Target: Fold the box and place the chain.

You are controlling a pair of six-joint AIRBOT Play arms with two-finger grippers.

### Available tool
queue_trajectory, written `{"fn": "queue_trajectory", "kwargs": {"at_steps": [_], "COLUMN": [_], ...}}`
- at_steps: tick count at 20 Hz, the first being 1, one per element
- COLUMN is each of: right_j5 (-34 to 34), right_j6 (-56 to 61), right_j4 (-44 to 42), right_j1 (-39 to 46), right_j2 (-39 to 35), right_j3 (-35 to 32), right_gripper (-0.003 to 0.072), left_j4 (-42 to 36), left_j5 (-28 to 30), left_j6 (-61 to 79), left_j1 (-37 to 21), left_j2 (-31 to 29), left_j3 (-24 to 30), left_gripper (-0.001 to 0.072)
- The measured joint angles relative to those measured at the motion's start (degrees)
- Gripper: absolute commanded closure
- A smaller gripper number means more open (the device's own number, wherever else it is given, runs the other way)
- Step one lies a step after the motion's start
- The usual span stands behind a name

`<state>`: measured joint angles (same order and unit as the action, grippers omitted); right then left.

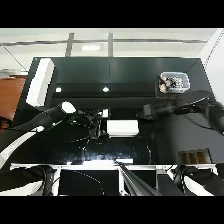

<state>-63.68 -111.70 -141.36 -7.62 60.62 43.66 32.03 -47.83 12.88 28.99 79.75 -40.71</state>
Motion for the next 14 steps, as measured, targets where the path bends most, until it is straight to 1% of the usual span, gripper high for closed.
{"fn": "queue_trajectory", "kwargs": {"at_steps": [3,6,8,10,12,14], "right_j5": [-2.7,-5.5,-6.8,-6.8,-6.4,-5.5], "right_j6": [-0.9,-1.5,-2.2,-2.8,-3.3,-3.5], "right_j4": [0.7,2.0,3.0,3.4,3.6,3.8], "right_j1": [7.3,12.7,14.5,15.4,15.9,16.2], "right_j2": [-4.0,-6.2,-6.9,-7.2,-7.4,-7.5], "right_j3": [1.0,1.5,1.6,1.7,1.7,1.7], "right_gripper": [0.0661,0.0660,0.0661,0.0661,0.0661,0.0660], "left_j4": [0.7,4.8,7.7,9.4,10.4,10.4], "left_j5": [-0.1,-0.7,-2.5,-5.2,-6.3,-5.6], "left_j6": [-2.4,-9.1,-15.2,-19.4,-22.1,-23.7], "left_j1": [-0.6,-2.0,-3.2,-3.6,-2.8,-0.9], "left_j2": [-1.9,-6.5,-10.0,-12.8,-13.9,-13.4], "left_j3": [0.0,0.0,-0.1,-0.8,-1.9,-3.6], "left_gripper": [-0.0003,-0.0003,-0.0003,-0.0001,0.0002,0.0003]}}
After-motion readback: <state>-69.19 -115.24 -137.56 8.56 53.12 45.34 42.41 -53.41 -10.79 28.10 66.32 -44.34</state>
